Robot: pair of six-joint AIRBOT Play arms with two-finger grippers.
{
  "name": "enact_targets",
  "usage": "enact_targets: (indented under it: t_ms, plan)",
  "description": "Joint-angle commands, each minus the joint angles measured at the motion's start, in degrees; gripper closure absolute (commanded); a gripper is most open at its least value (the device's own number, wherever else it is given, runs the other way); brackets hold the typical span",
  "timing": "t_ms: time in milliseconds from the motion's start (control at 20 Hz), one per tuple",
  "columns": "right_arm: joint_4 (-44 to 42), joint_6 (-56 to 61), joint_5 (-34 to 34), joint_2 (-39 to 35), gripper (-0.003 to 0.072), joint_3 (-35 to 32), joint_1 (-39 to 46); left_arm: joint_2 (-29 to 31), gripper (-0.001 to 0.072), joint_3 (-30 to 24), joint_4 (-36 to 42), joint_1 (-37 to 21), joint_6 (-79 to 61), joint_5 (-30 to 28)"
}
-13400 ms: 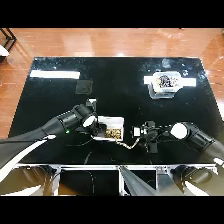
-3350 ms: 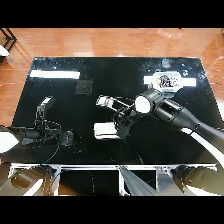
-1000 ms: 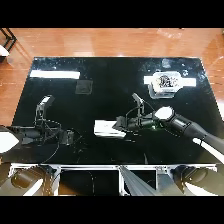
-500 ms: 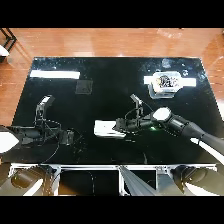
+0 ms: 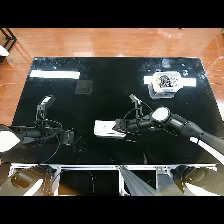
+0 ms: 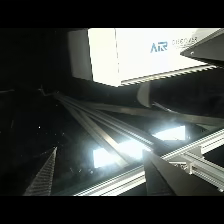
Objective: Fold the box and place the chain.
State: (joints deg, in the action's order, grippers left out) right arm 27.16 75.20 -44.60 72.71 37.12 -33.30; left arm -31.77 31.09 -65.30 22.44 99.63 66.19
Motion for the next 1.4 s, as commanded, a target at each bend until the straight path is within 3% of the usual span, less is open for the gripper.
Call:
enact_targets:
  t_ms: [0,250,450,600,800,1000,1150,1350]
  plan:
    - [-0.6,-1.0,-0.5,0.1,0.0667,0.0,0.0,-0.4,0.0071,0.0,0.0,-0.1,0.0,0.0]
    - [-9.2,-7.8,-4.3,-4.4,0.0666,0.0,2.1,-0.5,0.0071,0.0,0.0,-0.1,-0.5,-0.3]
    - [-8.0,-9.2,-8.8,-11.8,0.0667,0.0,10.2,-2.4,0.0071,0.6,0.0,-0.1,-5.6,-2.9]
    - [-1.4,-9.0,-13.7,-16.5,0.0667,0.0,19.5,-8.1,0.0071,2.7,0.3,0.0,-13.1,-4.1]
    - [12.5,-4.7,-18.4,-18.0,0.0667,0.0,24.6,-19.9,0.0070,7.0,10.8,0.0,-42.1,-5.2]
    - [13.7,-4.2,-18.2,-18.0,0.0667,-0.1,24.6,-28.2,0.0069,10.8,16.4,2.1,-72.4,-8.7]
    - [13.7,-4.2,-18.2,-18.0,0.0666,-0.1,24.6,-30.3,0.0069,11.0,14.9,7.3,-82.0,-13.9]
    - [13.9,-4.2,-17.0,-18.0,0.0667,-0.1,24.6,-31.8,0.0071,11.0,13.6,13.9,-84.7,-18.7]
